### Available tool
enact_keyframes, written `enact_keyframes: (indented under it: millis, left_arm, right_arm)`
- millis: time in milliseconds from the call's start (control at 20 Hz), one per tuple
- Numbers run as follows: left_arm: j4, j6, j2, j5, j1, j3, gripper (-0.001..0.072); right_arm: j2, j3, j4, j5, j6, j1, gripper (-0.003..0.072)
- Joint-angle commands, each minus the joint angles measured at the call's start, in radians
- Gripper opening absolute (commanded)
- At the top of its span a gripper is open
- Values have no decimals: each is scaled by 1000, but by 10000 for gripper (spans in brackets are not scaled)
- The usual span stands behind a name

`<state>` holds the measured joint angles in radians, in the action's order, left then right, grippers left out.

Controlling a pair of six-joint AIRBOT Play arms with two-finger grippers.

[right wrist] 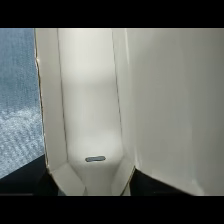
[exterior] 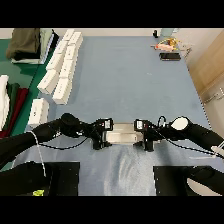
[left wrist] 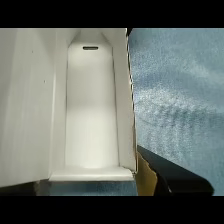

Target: Fold the box.

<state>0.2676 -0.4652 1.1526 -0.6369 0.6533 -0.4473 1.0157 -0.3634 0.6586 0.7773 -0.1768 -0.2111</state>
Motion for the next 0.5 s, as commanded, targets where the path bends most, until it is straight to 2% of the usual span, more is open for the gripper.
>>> enact_keyframes:
  millis: [0, 150, 350, 450]
  left_arm:
    - [-21, -20, 0, -1, -7, 4, 701]
    - [-1, 30, -2, 0, -35, 4, 701]
    - [123, 129, -5, 0, -44, 4, 701]
    - [123, 129, -5, 2, -43, 4, 701]
  right_arm:
    - [-1, -1, 0, 0, 0, -1, 515]
    - [-1, -1, 0, 0, 0, -1, 514]
    - [-1, -1, 0, 0, 0, -1, 515]
    - [-1, -1, 0, 0, 0, 0, 515]
